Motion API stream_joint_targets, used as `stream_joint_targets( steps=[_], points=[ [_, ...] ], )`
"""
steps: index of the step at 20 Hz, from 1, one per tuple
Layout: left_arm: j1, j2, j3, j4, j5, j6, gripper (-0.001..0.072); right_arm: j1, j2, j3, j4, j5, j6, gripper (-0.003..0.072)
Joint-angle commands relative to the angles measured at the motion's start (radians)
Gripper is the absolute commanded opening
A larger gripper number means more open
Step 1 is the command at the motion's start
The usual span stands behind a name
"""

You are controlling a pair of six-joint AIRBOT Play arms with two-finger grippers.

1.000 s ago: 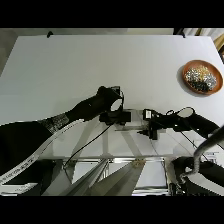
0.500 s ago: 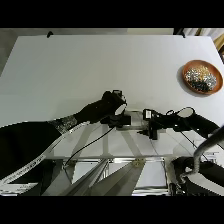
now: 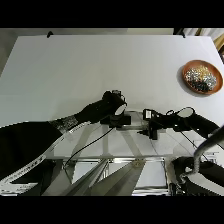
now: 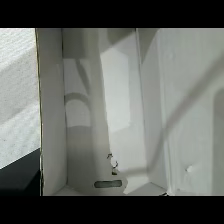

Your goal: Fold the box and place the chain.

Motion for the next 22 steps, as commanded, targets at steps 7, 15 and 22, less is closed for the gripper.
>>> stream_joint_targets(
  steps=[7,15,22],
  points=[
    [0.019,0.036,0.002,0.003,-0.016,-0.005,0.0247,0.000,0.000,0.000,0.000,0.000,0.000,0.0343],
    [0.018,0.038,0.001,0.000,-0.016,-0.011,0.0006,0.000,0.000,0.000,0.000,0.000,0.000,0.0343],
    [0.016,0.041,0.001,0.010,-0.032,-0.014,0.0183,0.000,0.000,0.000,0.000,0.000,0.000,0.0343]
  ],
)
